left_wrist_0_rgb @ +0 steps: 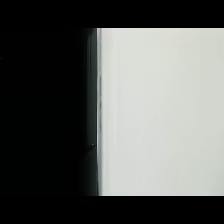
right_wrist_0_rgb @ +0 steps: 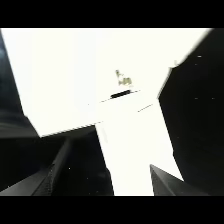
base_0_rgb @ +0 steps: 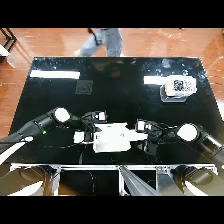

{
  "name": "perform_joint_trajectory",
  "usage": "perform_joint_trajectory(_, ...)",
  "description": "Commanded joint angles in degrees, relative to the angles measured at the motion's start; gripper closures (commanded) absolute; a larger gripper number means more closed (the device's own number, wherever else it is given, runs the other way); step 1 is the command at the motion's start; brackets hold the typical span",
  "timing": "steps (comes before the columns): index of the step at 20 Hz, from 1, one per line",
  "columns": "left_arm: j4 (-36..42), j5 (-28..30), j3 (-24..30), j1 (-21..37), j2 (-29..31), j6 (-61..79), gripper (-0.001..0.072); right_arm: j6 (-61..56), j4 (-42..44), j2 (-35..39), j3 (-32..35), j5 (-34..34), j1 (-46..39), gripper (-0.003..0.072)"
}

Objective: Fold the box and place the chain.

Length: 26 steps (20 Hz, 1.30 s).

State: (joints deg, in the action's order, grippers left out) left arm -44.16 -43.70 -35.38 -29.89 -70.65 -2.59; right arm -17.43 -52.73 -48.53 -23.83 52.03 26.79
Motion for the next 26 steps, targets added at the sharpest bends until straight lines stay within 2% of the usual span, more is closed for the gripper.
perform_joint_trajectory(1, 0.2, 1.2, 0.0, 0.0, 0.0, 1.4, 0.0686, 1.0, -1.7, -0.4, 0.7, -3.6, 3.8, -0.0005)
perform_joint_trajectory(8, 0.1, 1.2, 0.0, 0.0, -0.1, 1.3, 0.0686, 0.3, -0.2, -5.8, 1.4, -11.8, 11.8, -0.0004)
perform_joint_trajectory(13, 0.1, 1.1, 0.0, 0.0, -0.1, 1.3, 0.0686, -0.9, 3.1, -6.6, 1.4, -12.9, 11.9, -0.0004)
perform_joint_trajectory(17, 0.1, 1.1, 0.0, 0.0, -0.1, 1.3, 0.0686, -7.9, 3.7, -6.6, 1.3, -13.7, 12.0, -0.0004)
perform_joint_trajectory(21, 0.1, 1.1, 0.0, 0.0, -0.1, 1.3, 0.0686, -8.7, 10.4, -6.6, 1.3, -14.0, 12.0, -0.0004)
perform_joint_trajectory(26, 0.1, 1.1, 0.0, 0.0, -0.1, 1.3, 0.0686, -9.0, 13.6, -6.6, 1.3, -14.3, 12.0, -0.0004)
